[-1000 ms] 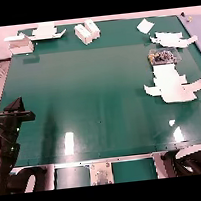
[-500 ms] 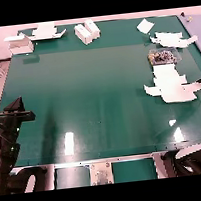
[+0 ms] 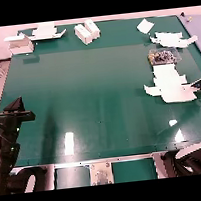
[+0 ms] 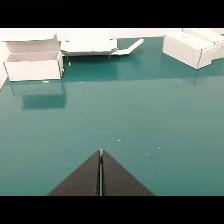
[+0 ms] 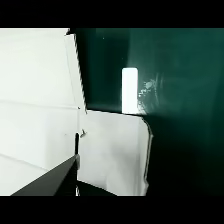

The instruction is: Fold the box and place the chain.

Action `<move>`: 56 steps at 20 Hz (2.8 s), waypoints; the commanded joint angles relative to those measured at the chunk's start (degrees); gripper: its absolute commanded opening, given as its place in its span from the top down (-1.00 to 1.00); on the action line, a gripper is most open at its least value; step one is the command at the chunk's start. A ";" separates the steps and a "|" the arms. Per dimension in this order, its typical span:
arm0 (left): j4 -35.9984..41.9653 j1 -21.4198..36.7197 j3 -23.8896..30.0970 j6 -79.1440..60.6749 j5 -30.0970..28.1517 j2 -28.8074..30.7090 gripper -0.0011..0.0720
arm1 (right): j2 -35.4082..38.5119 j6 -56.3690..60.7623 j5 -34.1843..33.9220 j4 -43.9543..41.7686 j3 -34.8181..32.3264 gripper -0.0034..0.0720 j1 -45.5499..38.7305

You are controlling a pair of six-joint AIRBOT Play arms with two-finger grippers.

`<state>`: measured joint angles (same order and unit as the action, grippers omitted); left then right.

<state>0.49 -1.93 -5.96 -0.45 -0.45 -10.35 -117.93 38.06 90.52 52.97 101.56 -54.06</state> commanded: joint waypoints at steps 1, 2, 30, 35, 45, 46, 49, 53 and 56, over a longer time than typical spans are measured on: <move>-0.04 -0.02 -0.07 0.00 0.00 0.02 0.91 | -1.36 -1.22 0.63 -0.46 0.02 -0.31 0.07; -0.02 -0.04 -0.07 0.00 0.00 0.02 0.91 | -1.46 -1.25 0.61 -0.68 0.00 -0.21 0.07; -0.02 -0.04 -0.07 -0.02 0.00 0.02 0.91 | -1.57 -1.20 14.62 -15.26 0.00 0.90 0.33; -0.02 -0.04 -0.07 0.00 0.02 0.02 0.91 | -1.09 -0.04 14.97 -22.56 -3.78 0.90 4.59; -0.04 -0.04 -0.07 0.00 0.00 0.02 0.91 | 5.33 -3.98 2.05 -31.56 -25.75 0.91 23.56; -0.02 -0.04 -0.07 0.00 0.00 0.02 0.91 | 6.16 -3.67 -0.37 -34.16 -27.74 0.91 25.49; -0.02 -0.04 -0.07 0.00 0.00 0.02 0.91 | 8.31 -4.04 -3.98 -38.60 -30.75 0.91 31.04; -0.02 -0.04 -0.07 -0.02 0.00 0.02 0.91 | 11.06 -4.04 -11.21 -40.41 -31.21 0.91 37.75; -0.02 -0.02 -0.07 0.00 0.00 0.02 0.91 | 12.11 -3.98 -17.99 -42.27 -31.23 0.91 41.46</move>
<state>0.49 -1.93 -5.96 -0.43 -0.43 -10.35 -107.04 34.09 79.44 13.19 70.76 -16.40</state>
